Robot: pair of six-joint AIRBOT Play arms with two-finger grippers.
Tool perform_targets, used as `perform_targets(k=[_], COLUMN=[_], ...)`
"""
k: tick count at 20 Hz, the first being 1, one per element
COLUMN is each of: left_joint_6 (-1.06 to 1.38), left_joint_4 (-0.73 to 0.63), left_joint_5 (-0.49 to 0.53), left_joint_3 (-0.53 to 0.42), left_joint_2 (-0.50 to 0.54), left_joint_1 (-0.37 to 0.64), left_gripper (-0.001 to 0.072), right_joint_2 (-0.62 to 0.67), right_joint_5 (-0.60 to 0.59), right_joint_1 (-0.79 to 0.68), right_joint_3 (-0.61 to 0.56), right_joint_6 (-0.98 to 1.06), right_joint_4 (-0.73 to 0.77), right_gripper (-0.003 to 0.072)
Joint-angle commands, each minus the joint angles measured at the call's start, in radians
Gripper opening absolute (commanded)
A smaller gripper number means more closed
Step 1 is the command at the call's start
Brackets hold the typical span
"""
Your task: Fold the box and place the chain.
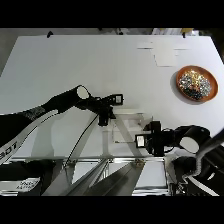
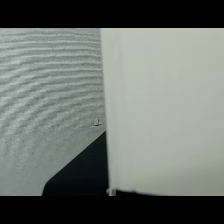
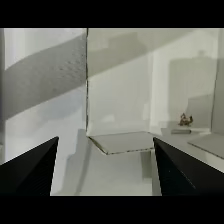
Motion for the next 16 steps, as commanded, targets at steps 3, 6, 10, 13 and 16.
perform_targets(k=[3,6,10,13,16], left_joint_6=[0.0,0.0,0.0,0.0,0.0], left_joint_4=[0.0,0.0,0.0,0.0,0.0], left_joint_5=[-0.004,-0.004,-0.004,-0.005,-0.005], left_joint_3=[0.0,0.0,0.0,0.0,0.0], left_joint_2=[0.0,0.0,0.0,0.0,0.0], left_joint_1=[-0.001,-0.001,-0.001,-0.001,-0.001], left_gripper=[0.0009,0.0009,0.0009,0.0009,0.0009], right_joint_2=[-0.022,-0.064,-0.05,-0.044,-0.044], right_joint_5=[-0.232,-0.255,-0.29,-0.255,-0.222], right_joint_1=[0.052,0.052,0.039,-0.008,-0.073], right_joint_3=[-0.066,-0.075,-0.064,-0.032,0.004], right_joint_6=[0.023,0.024,0.025,0.024,0.019], right_joint_4=[-0.038,-0.059,-0.083,-0.071,-0.034], right_gripper=[0.0665,0.0671,0.067,0.067,0.067])
